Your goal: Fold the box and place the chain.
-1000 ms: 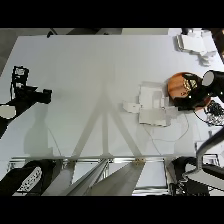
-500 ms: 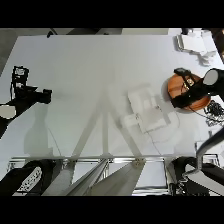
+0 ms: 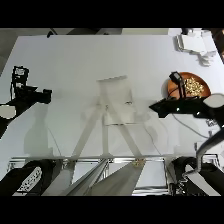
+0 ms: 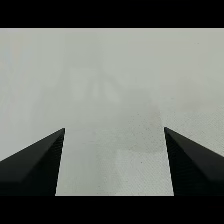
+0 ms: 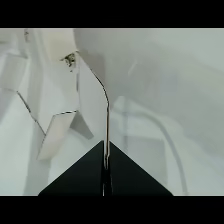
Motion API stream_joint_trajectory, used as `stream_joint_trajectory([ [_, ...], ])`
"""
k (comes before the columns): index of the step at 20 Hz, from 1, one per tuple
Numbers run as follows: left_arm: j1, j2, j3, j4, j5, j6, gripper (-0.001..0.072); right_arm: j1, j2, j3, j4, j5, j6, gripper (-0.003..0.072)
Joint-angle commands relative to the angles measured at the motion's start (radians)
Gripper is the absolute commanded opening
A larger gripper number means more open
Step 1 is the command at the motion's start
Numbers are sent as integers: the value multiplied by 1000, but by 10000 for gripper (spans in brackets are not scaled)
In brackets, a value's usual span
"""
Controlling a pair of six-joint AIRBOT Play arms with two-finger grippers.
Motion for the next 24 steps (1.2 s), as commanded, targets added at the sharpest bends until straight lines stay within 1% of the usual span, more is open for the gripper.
stream_joint_trajectory([
  [1, 0, 1, 0, 0, 0, 0, 693, 35, 16, -177, 285, -200, -208, 15],
  [3, 0, 1, 0, 0, 0, 0, 693, 75, 16, -211, 325, -286, -245, 15],
  [6, 0, 1, 0, -3, -5, -5, 693, 98, 16, -212, 325, -336, -245, 15],
  [10, -1, 1, 0, -11, -32, -18, 693, 98, 16, -212, 316, -336, -243, 17],
  [13, 0, 1, 0, -50, -28, -40, 693, 98, 16, -212, 315, -297, -243, 18],
  [15, 0, 1, 0, -48, -48, -40, 692, 98, 16, -212, 316, -269, -243, 19],
  [18, -1, 2, 1, -48, -55, -38, 692, 98, 16, -212, 316, -263, -243, 19],
  [19, -1, 2, 6, -48, -79, -38, 692, 98, 16, -212, 316, -263, -244, 19],
  [20, -1, 1, 19, -51, -129, -39, 691, 98, 16, -212, 316, -263, -244, 19],
  [21, -1, 1, 45, -50, -200, -47, 690, 98, 16, -212, 316, -263, -244, 19],
  [22, -1, -1, 78, -51, -255, -68, 690, 98, 16, -212, 316, -264, -244, 19],
  [24, -13, -27, 179, -51, -364, -91, 690, 98, 16, -212, 316, -264, -244, 19],
])
